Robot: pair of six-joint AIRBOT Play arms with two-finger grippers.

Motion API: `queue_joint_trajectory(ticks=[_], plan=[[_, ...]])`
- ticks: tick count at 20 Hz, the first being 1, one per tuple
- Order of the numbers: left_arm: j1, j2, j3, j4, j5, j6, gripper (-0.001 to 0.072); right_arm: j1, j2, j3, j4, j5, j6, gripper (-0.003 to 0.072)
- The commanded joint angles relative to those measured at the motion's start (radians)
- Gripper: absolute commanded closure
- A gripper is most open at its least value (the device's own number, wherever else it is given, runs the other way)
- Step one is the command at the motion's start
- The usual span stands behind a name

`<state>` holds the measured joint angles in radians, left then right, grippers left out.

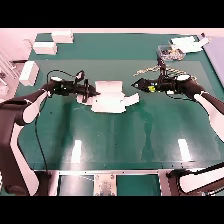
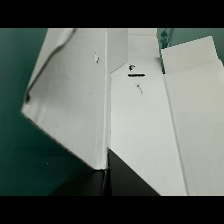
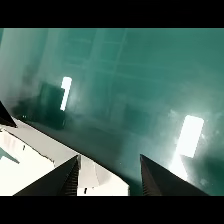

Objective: Fold the box and place the chain.

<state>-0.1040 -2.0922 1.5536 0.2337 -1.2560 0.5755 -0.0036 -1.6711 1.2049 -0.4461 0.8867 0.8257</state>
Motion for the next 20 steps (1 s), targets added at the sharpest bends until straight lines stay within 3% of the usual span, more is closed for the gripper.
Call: queue_joint_trajectory(ticks=[1, 20], plan=[[-0.006, 0.000, -0.001, 0.016, 0.019, 0.010, 0.0695, 0.001, 0.000, 0.001, 0.000, 0.000, 0.000, 0.0218], [-0.006, -0.004, 0.000, 0.019, 0.029, 0.001, 0.0689, 0.000, 0.008, -0.002, 0.000, 0.004, -0.031, 0.0238]])
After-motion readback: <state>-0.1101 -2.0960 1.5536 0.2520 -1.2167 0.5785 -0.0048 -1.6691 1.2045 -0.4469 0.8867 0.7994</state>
